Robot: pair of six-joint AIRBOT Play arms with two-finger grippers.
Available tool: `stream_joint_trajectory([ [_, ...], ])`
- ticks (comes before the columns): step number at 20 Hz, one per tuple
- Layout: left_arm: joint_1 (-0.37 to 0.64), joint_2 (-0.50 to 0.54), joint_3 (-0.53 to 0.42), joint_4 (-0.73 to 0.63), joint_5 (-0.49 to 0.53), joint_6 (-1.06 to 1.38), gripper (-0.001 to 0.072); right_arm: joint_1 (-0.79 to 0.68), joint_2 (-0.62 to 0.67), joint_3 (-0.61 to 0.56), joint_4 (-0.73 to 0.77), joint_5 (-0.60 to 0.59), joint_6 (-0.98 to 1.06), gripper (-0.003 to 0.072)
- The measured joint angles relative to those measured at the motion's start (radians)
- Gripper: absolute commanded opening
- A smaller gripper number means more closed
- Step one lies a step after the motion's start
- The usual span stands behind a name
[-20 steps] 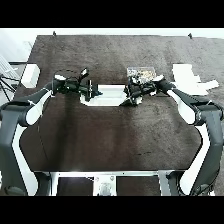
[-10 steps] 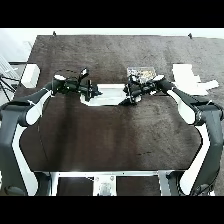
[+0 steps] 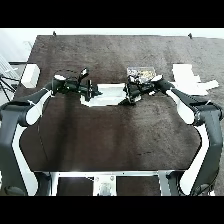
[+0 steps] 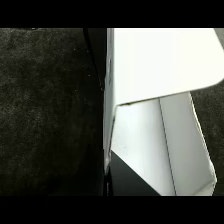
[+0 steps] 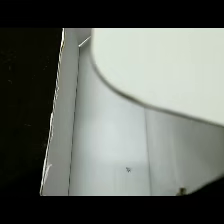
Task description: Fold the box and place the chain.
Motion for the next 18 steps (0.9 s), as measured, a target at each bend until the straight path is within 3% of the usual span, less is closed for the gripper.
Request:
stream_joint_trajectory([
  [12, 0.0, 0.0, 0.0, 0.0, -0.001, 0.0, 0.0021, 0.0, 0.0, 0.0, -0.009, -0.007, -0.024, 0.0645],
  [14, 0.0, 0.0, 0.0, 0.0, -0.001, 0.0, 0.0021, 0.0, 0.0, 0.0, -0.011, -0.008, -0.028, 0.0581],
  [18, 0.0, 0.0, 0.0, 0.0, -0.001, 0.0, 0.0021, 0.0, 0.0, 0.0, -0.011, -0.008, -0.033, 0.0582],
])
